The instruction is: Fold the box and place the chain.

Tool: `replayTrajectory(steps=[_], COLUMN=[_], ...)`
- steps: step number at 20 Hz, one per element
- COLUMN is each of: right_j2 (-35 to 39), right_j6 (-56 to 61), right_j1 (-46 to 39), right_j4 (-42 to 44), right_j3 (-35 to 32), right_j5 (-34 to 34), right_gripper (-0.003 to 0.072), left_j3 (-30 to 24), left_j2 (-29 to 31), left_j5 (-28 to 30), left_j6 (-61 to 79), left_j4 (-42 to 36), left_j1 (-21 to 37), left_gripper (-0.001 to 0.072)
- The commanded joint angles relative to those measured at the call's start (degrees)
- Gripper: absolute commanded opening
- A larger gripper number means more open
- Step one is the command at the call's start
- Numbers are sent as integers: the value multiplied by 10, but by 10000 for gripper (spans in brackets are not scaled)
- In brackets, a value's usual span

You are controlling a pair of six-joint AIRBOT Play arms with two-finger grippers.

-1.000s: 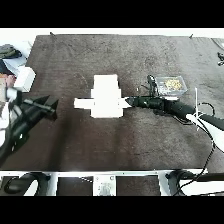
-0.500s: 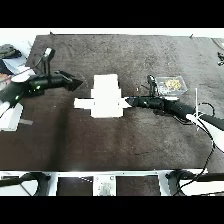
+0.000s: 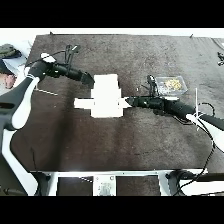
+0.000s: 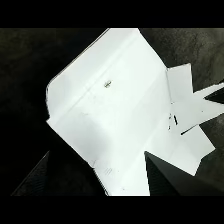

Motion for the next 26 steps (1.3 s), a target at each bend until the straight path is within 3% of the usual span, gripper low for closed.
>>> replayTrajectory(steps=[1, 7, 8, 10, 15, 17, 21, 22, 24, 25, 26], right_j2=[0, 0, 0, 0, 0, 0, 0, 0, 0, 0, 0], right_j6=[-1, -2, -2, -2, -2, -2, -2, -2, -2, -2, -2], right_j1=[0, 0, 0, 0, 0, 0, 0, 0, 0, 0, 0], right_j4=[0, 0, 0, 0, 0, 0, 0, 0, 0, 0, 0], right_j3=[1, 1, 1, 1, 1, 1, 1, 1, 1, 1, 1], right_j5=[0, 0, 0, 0, 0, 0, 0, 0, 0, 0, 0], right_gripper=[-12, -12, -12, -12, -12, -12, -12, -12, -12, -12, -12], left_j3=[88, 101, 101, 101, 101, 101, 101, 101, 101, 101, 101], left_j2=[-73, -112, -115, -120, -130, -135, -145, -146, -146, -146, -146], left_j5=[-74, -111, -119, -139, -151, -150, -150, -149, -148, -148, -148], left_j6=[-56, -65, -60, -40, -40, -40, -40, -37, -35, -35, -34], left_j4=[2, -24, -42, -82, -79, -77, -79, -79, -82, -82, -82], left_j1=[-4, -4, -4, -4, -5, -5, -5, -5, -5, -5, -5], left_gripper=[650, 649, 584, 577, 577, 527, 519, 441, 393, 278, 274])
